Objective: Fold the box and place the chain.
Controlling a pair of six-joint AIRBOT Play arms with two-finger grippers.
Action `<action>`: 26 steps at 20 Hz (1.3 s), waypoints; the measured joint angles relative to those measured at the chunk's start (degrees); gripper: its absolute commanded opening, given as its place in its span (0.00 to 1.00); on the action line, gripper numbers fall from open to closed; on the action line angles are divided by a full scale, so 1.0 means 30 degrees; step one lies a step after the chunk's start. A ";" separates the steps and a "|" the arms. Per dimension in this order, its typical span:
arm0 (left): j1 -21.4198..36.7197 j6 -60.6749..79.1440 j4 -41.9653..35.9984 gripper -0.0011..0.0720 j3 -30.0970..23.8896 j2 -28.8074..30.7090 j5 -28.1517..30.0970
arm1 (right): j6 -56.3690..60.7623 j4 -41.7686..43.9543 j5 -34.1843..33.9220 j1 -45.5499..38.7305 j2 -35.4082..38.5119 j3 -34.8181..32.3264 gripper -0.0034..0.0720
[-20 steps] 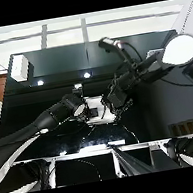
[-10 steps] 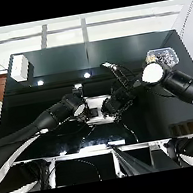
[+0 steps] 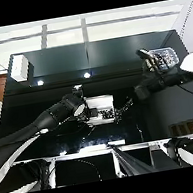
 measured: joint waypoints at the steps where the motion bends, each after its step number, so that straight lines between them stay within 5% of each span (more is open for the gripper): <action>1: 0.0000 0.0000 0.0000 0.05 0.0000 0.0000 -0.0022 | -0.1246 0.0328 -0.0969 -0.0393 0.0255 -0.1056 1.00; 7: 0.0000 -0.0007 0.0000 0.05 0.0000 0.0000 -0.0087 | -1.0856 0.1158 -0.6142 0.1545 0.0284 -0.4954 1.00; 13: 0.0000 -0.0007 0.0000 0.05 0.0000 0.0000 -0.0102 | -1.8797 0.3395 -0.8969 0.4634 -0.1377 -0.6033 1.00; 26: 0.0000 0.0000 0.0000 0.05 0.0000 0.0000 -0.0102 | -2.2214 0.5042 -0.9457 0.6521 -0.2208 -0.6543 1.00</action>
